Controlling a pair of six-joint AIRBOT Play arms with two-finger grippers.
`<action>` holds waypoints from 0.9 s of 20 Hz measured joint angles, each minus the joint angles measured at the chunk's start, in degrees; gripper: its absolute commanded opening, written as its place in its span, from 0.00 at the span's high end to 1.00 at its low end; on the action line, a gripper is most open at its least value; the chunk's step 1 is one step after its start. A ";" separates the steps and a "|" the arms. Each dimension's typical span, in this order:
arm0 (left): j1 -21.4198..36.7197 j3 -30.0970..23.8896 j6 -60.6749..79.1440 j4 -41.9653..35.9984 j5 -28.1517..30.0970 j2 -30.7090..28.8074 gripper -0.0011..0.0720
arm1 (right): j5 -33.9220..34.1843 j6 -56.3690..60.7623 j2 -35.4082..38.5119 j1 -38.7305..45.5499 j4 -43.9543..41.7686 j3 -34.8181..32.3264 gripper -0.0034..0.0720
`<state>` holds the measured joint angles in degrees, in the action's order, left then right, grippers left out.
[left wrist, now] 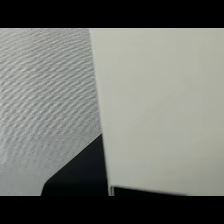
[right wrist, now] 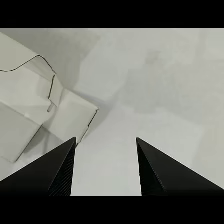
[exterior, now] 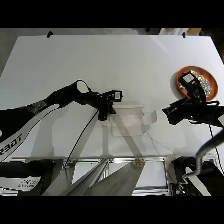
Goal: Fold the box and place the chain.
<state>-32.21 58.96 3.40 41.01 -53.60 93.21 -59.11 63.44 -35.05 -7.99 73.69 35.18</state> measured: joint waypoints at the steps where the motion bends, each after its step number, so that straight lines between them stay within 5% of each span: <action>1: 0.00 0.00 0.00 0.04 0.00 0.04 0.98 | 0.00 -0.02 0.00 0.00 0.00 -0.02 0.42; 18: -0.02 -0.07 0.04 -0.02 -1.99 0.20 0.97 | -0.09 -1.01 0.00 0.00 -0.57 -0.02 0.42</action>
<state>-32.23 58.89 3.44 40.99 -55.59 93.41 -59.20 62.43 -35.05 -7.99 73.12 35.16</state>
